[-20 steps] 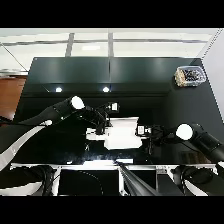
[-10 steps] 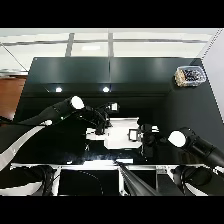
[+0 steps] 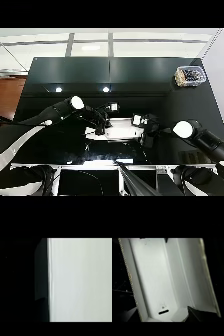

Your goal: Fold the box and place the chain.

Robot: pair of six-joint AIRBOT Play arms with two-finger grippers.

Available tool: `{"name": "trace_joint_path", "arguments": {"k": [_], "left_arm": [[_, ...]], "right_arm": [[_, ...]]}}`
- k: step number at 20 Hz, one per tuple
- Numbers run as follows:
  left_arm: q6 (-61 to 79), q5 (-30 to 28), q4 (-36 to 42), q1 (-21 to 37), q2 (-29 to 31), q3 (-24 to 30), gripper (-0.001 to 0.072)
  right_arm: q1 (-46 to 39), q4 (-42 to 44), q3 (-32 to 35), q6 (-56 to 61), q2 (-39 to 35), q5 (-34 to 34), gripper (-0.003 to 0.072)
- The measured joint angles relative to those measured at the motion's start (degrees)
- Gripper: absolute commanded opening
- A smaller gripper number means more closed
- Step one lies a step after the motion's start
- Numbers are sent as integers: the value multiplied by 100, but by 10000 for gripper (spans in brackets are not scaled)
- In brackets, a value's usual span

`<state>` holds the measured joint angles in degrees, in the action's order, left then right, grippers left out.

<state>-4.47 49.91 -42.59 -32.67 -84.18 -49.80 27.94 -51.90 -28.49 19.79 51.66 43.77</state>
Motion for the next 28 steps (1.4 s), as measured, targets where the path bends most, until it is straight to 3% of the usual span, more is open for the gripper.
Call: {"name": "trace_joint_path", "arguments": {"k": [11,21,28], "left_arm": [[-2,-2,0,0,-2,0,30],[17,-9,-289,0,7,-4,30],[-28,-66,-605,-17,4,-4,30]], "right_arm": [[-612,721,103,-516,216,-507,700],[-380,1773,382,-1690,433,-122,700],[-297,2000,590,-2568,745,-70,701]]}}
